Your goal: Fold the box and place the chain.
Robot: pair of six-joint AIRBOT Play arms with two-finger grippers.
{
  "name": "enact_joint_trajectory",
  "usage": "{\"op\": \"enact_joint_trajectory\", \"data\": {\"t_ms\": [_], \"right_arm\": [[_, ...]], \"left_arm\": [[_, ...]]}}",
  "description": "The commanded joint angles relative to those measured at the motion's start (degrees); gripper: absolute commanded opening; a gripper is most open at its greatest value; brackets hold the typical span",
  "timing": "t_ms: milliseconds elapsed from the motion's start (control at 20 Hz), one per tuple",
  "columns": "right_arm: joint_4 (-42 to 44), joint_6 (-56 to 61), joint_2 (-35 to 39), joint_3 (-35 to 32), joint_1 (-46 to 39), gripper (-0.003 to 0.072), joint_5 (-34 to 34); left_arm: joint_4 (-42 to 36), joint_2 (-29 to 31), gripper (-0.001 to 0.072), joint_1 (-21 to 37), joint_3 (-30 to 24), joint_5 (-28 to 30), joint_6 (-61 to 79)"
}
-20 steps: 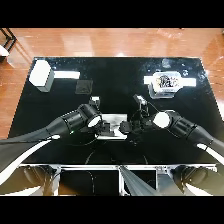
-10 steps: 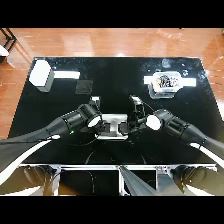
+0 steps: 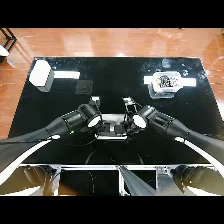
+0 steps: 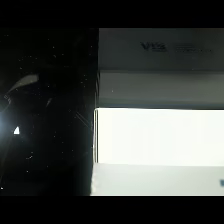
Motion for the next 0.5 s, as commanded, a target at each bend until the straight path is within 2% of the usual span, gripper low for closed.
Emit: {"op": "enact_joint_trajectory", "data": {"t_ms": [0, 450], "right_arm": [[-1.29, 2.38, -1.18, 1.2, 0.39, 0.0239, 2.12], [-1.03, 8.68, -3.8, 2.16, 0.37, 0.0239, 5.29]], "left_arm": [[0.02, -0.02, 0.0021, -0.02, 0.0, -0.09, 0.02], [0.0, -0.02, 0.0021, -0.02, 0.0, -0.04, 0.0]]}}
